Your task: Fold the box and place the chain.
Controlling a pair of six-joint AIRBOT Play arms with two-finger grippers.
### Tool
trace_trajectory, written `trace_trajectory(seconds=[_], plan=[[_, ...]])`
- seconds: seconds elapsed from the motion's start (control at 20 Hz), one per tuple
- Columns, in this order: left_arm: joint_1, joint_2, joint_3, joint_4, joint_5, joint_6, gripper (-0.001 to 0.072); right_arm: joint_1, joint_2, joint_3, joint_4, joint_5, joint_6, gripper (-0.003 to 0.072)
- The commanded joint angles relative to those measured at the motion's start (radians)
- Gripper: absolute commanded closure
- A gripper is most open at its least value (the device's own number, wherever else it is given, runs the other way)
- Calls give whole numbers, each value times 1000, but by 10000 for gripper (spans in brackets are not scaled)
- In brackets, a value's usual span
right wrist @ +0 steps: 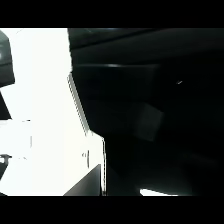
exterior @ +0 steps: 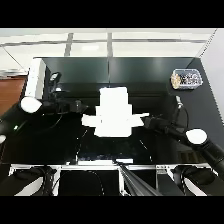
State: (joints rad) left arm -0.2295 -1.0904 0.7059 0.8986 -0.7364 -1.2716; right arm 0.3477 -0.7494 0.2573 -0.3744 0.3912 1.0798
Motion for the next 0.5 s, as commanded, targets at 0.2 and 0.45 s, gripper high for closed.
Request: trace_trajectory(seconds=[0.2,0.45], plan=[[34,-487,352,-258,-409,204,18,100,5,-44,41,-108,0,670],[32,-642,439,-424,-547,459,18,101,5,-44,34,-102,0,670]])
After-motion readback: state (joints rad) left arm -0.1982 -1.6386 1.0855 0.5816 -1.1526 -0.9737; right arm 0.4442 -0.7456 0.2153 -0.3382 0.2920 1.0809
